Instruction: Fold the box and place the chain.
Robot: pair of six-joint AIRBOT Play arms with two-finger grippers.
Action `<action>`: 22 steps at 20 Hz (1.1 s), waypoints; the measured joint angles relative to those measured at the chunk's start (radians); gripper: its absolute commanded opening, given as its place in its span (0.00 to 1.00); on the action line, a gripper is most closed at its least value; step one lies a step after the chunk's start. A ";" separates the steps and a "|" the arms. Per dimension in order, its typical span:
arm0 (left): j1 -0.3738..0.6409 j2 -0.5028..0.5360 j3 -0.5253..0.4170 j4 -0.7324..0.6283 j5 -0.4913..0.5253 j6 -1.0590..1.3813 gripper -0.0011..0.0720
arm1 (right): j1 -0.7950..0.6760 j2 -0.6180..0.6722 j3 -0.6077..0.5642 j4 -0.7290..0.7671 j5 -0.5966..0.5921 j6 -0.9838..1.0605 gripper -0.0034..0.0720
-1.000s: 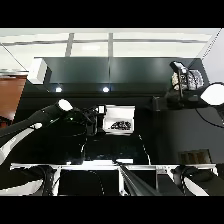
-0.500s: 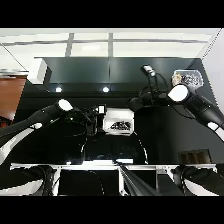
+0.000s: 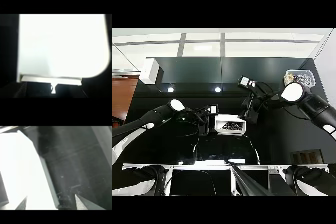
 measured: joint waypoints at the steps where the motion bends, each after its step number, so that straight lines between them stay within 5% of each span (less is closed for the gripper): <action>1: 0.000 0.000 0.000 0.000 0.000 0.000 0.52 | 0.005 0.000 -0.003 0.000 0.005 -0.015 0.98; 14: 0.000 0.000 0.000 0.000 0.000 0.000 0.53 | 0.077 -0.027 -0.046 -0.004 -0.014 -0.084 0.96; 15: 0.000 0.000 0.000 0.000 0.000 0.000 0.53 | 0.078 -0.030 -0.046 -0.003 -0.016 -0.085 0.73; 16: 0.000 0.000 0.000 0.000 0.000 -0.002 0.52 | 0.079 -0.032 -0.046 -0.003 -0.018 -0.085 0.60; 18: 0.000 0.000 0.000 -0.001 0.001 -0.002 0.52 | 0.080 -0.035 -0.046 -0.002 -0.020 -0.085 0.52; 19: 0.000 0.000 0.000 -0.001 0.001 -0.002 0.52 | 0.081 -0.036 -0.046 -0.002 -0.022 -0.085 0.39; 22: 0.000 0.000 0.000 -0.001 0.001 -0.002 0.53 | 0.081 -0.037 -0.046 -0.002 -0.022 -0.085 0.38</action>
